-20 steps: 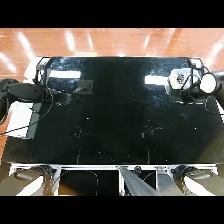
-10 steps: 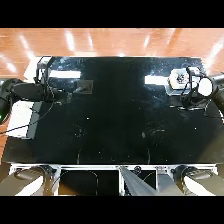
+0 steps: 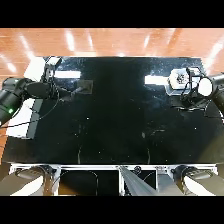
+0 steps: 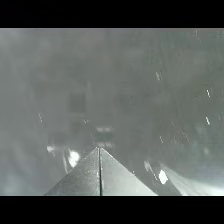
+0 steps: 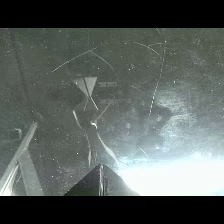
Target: Fold the box and place the chain.
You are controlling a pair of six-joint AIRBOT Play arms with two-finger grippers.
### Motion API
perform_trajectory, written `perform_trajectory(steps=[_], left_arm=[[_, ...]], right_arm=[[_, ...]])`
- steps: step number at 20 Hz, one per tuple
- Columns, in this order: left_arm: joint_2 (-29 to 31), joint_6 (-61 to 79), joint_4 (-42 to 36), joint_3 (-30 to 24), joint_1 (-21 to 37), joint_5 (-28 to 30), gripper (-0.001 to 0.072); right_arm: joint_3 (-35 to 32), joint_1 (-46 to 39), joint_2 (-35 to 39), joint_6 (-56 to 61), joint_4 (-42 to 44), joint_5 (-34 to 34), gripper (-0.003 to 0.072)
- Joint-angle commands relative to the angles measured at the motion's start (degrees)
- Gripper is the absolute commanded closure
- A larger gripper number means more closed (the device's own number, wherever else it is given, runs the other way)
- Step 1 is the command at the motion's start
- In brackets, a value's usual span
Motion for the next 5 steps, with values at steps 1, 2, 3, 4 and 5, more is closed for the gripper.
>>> perform_trajectory(steps=[1, 2, 3, 4, 5], left_arm=[[-2.8, 1.2, 0.6, 1.1, 0.1, -6.5, 0.0687], [-2.9, 1.2, 0.5, 1.2, 0.0, -7.5, 0.0687], [-2.8, 1.2, 0.5, 1.5, -0.1, -7.7, 0.0687], [-2.8, 1.2, 0.5, 2.0, -0.2, -7.8, 0.0687], [-2.8, 1.2, 0.5, 2.3, -0.2, -8.0, 0.0687]], right_arm=[[0.0, 0.0, 0.0, 0.0, 0.0, 0.0, 0.0654], [0.0, 0.0, 0.0, 0.0, 0.0, 0.0, 0.0654], [0.0, 0.0, 0.0, 0.0, 0.0, 0.0, 0.0654], [0.0, 0.0, 0.0, 0.0, 0.0, 0.0, 0.0654], [0.0, 0.0, 0.0, 0.0, 0.0, 0.0, 0.0654]])
